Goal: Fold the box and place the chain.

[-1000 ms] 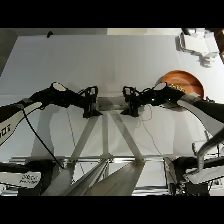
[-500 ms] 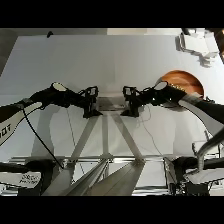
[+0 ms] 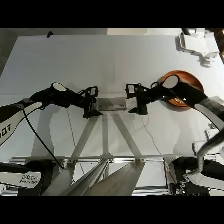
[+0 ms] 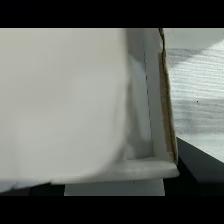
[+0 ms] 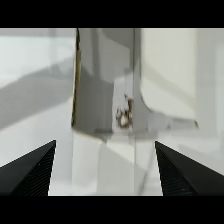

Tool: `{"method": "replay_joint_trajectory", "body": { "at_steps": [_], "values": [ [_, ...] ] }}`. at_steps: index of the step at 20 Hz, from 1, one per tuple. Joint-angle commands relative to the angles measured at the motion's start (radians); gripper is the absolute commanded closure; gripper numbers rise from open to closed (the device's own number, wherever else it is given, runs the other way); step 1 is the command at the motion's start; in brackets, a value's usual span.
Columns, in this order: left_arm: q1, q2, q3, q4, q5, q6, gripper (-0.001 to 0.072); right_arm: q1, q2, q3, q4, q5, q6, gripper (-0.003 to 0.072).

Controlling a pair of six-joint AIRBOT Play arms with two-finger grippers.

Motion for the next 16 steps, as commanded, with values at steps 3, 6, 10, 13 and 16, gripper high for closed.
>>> {"method": "replay_joint_trajectory", "body": {
  "at_steps": [3, 6, 10, 13, 16],
  "values": [
    [0.0, 0.0, 0.0, 0.001, -0.001, 0.0, 0.0567, 0.0, 0.151, 0.001, -0.152, 0.053, 0.219, 0.0002],
    [0.0, 0.0, 0.0, 0.001, -0.001, 0.0, 0.0567, 0.0, 0.206, 0.001, -0.146, 0.095, 0.307, 0.0048],
    [0.0, 0.0, 0.0, 0.001, -0.001, 0.0, 0.0567, 0.0, 0.218, 0.001, -0.136, 0.151, 0.386, 0.0051],
    [0.0, 0.0, 0.0, 0.001, -0.001, 0.0, 0.0567, 0.0, 0.218, 0.001, -0.117, 0.166, 0.407, 0.0171],
    [0.0, 0.0, 0.0, 0.001, -0.001, 0.0, 0.0567, 0.0, 0.218, 0.001, -0.069, 0.166, 0.406, 0.0253]
  ]
}}
